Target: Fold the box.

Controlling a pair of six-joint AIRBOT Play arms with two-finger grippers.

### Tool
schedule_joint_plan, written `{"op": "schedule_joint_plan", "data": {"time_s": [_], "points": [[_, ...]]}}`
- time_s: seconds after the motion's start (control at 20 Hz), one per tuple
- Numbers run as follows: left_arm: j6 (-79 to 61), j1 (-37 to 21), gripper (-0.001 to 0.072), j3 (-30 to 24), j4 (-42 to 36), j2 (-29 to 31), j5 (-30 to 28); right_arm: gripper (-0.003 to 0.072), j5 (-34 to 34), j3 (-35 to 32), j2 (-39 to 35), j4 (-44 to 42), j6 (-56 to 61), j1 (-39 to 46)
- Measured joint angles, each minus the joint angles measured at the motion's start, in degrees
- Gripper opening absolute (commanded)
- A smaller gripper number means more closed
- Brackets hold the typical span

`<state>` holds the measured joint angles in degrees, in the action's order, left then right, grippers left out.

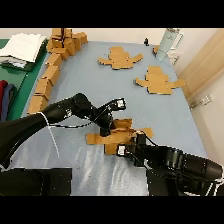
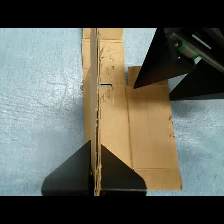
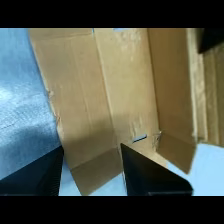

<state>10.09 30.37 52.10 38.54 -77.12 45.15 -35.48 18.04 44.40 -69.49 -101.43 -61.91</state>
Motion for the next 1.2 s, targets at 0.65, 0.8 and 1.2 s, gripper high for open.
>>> {"op": "schedule_joint_plan", "data": {"time_s": [0.65,0.8,1.2], "points": [[0.0,0.0,0.0015,0.0,0.0,0.0,-0.1,0.054,2.0,1.2,-4.4,4.3,9.1,1.8],[0.0,0.0,0.0015,0.0,0.0,0.0,-0.1,0.072,2.2,1.2,-4.6,5.0,10.2,3.1],[0.0,0.0,0.0015,0.0,0.0,0.0,-0.1,0.072,2.7,1.5,-5.3,2.5,7.5,6.5]]}}
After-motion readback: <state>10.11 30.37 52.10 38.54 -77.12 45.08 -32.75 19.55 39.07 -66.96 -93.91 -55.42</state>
